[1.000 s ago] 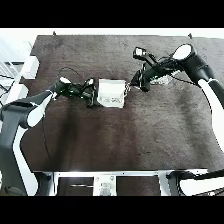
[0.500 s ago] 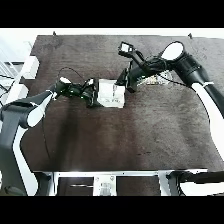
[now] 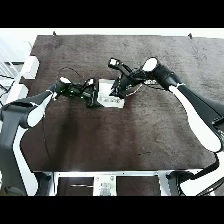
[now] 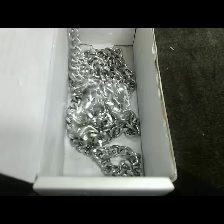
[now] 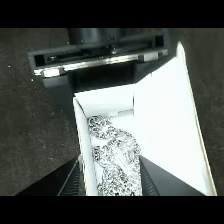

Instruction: Fold the box and place the chain.

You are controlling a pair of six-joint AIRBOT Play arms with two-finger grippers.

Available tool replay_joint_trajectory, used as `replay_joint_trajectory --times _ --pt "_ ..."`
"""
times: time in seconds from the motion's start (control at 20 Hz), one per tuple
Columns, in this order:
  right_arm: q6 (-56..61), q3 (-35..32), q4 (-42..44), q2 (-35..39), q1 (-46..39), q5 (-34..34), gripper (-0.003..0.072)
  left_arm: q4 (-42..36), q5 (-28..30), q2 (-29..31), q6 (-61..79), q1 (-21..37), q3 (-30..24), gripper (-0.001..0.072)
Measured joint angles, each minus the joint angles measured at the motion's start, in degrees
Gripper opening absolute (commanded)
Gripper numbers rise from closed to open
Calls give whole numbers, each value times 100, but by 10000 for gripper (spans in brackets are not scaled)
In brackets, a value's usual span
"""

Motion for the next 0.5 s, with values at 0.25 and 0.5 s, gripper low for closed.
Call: replay_joint_trajectory --times 0.25,0.5 --pt "664 -50 7 286 -483 -39 422 -2 0 0 -2 0 -2 624" --pt "1838 -597 0 796 -1541 -358 404 0 2 0 -2 0 -2 625"
